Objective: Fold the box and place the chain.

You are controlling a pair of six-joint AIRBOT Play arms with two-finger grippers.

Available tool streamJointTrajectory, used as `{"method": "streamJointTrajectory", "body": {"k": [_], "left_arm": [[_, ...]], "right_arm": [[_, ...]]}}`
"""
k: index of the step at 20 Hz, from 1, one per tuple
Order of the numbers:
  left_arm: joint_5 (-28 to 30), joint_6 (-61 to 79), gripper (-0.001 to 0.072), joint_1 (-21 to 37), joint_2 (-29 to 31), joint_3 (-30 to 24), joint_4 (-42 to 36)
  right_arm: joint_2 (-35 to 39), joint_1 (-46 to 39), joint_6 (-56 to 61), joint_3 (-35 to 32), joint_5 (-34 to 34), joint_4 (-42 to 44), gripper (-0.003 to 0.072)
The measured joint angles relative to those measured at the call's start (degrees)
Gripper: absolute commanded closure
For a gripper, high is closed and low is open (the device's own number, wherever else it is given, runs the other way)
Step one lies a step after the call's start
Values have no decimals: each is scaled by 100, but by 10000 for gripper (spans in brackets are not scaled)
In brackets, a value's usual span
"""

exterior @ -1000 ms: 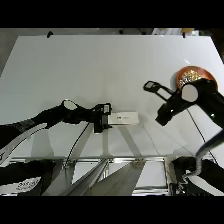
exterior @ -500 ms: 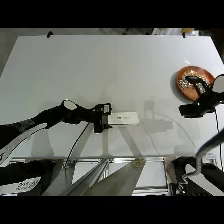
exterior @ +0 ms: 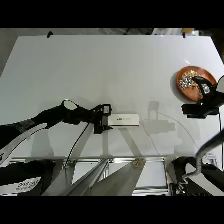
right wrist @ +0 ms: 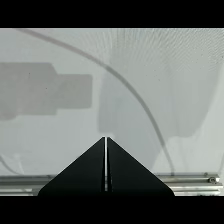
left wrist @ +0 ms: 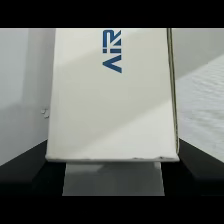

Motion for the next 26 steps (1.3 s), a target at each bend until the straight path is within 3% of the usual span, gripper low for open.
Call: {"method": "streamJointTrajectory", "body": {"k": [4, 8, 14, 17, 21, 26], "left_arm": [[-72, -308, 560, 140, 393, 0, 37], [-109, -1486, 557, 758, 1377, 0, 533], [-151, -4406, 558, 2660, 3320, 0, 2579], [-127, -5919, 558, 3792, 3912, 0, 3687], [-195, -7071, 557, 4830, 3912, 0, 4345], [-503, -7823, 546, 5292, 3209, -50, 4756]], "right_arm": [[0, -4, 11, 0, 2, -9, 678], [0, -4, 20, 0, 2, -9, 678], [0, -4, 22, 0, 2, -9, 678], [0, -4, 22, 0, 4, -7, 678], [0, -4, 22, 0, 4, -7, 678], [0, -4, 22, 0, 4, -7, 678]]}}
